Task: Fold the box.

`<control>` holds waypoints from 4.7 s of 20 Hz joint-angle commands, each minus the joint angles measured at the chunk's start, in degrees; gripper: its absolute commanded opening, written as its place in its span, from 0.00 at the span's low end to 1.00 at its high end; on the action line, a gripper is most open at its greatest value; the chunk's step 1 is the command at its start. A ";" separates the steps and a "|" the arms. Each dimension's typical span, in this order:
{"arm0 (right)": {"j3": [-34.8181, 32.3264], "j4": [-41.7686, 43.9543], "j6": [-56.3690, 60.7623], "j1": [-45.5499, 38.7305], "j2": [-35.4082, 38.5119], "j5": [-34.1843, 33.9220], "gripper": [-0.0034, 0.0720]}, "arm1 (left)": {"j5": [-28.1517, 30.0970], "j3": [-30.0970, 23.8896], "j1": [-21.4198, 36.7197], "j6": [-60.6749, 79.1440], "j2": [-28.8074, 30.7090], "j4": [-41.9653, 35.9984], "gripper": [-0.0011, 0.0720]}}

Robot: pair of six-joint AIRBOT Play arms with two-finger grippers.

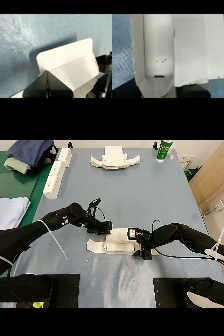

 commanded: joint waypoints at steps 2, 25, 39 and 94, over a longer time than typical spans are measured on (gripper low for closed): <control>0.07 -0.11 -0.07 -0.02 0.07 0.20 0.71 | -0.61 0.04 0.37 -1.46 -1.75 1.22 0.04; 0.07 -0.11 -0.07 -0.02 0.07 0.20 0.71 | -18.36 -8.28 0.42 34.71 38.47 13.33 0.57; 0.07 -0.09 -0.07 -0.02 0.07 0.20 0.71 | -1.11 -20.59 -0.04 86.88 24.28 -5.18 0.89; 0.07 -0.09 -0.07 -0.02 0.07 0.20 0.71 | -6.84 -20.48 13.77 -14.80 43.89 31.34 0.16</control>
